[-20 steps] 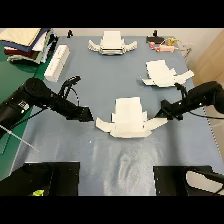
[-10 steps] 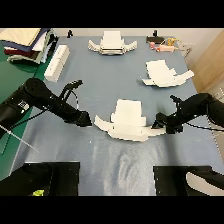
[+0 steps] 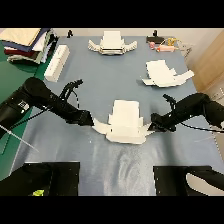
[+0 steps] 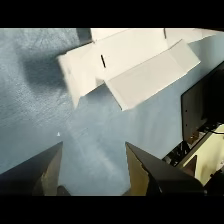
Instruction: Fold the box.
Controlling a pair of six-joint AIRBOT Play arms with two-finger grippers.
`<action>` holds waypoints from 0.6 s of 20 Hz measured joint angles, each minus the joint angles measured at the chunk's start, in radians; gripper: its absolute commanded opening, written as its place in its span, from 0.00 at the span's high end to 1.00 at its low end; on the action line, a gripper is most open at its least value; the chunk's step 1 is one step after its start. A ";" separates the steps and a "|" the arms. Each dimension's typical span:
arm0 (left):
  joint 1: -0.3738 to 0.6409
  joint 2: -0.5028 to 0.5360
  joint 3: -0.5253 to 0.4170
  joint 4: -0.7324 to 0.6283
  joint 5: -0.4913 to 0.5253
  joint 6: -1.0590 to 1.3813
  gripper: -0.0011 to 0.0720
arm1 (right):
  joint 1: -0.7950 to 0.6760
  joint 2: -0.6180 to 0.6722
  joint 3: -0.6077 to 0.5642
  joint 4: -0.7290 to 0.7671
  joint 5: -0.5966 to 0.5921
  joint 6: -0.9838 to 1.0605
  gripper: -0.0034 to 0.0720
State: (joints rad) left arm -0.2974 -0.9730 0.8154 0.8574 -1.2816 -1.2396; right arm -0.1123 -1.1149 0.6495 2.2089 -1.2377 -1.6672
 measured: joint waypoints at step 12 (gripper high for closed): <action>0.134 -0.065 -0.014 -0.043 0.010 0.124 0.17 | 0.315 0.269 -0.224 0.005 0.329 -0.129 0.95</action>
State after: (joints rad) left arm -0.1631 -1.0382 0.8009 0.8139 -1.2716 -1.1160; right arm 0.2024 -0.8463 0.4255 2.2135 -0.9085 -1.7966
